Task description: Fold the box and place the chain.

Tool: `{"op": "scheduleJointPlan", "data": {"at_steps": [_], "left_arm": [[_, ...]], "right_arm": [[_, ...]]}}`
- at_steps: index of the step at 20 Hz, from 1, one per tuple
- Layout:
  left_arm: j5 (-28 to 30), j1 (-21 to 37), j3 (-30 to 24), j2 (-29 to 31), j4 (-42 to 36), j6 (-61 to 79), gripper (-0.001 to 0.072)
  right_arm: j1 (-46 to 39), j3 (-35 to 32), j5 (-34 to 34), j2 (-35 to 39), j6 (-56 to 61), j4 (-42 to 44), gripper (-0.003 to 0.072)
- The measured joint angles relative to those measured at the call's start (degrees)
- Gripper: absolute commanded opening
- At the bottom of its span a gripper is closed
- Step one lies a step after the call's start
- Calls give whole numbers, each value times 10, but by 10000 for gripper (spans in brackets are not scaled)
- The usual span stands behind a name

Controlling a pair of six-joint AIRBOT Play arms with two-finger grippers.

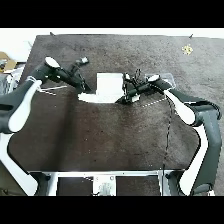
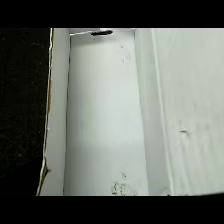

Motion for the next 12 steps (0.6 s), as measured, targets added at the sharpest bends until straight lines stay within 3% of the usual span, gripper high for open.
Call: {"op": "scheduleJointPlan", "data": {"at_steps": [5,8,12], "left_arm": [[-9,62,2,84,1,-205,10],[-28,97,-10,103,6,-325,10],[-1,121,-63,109,33,-439,10]], "right_arm": [[0,0,0,0,0,0,374],[0,0,0,0,0,0,375],[0,0,0,0,0,0,375]]}}
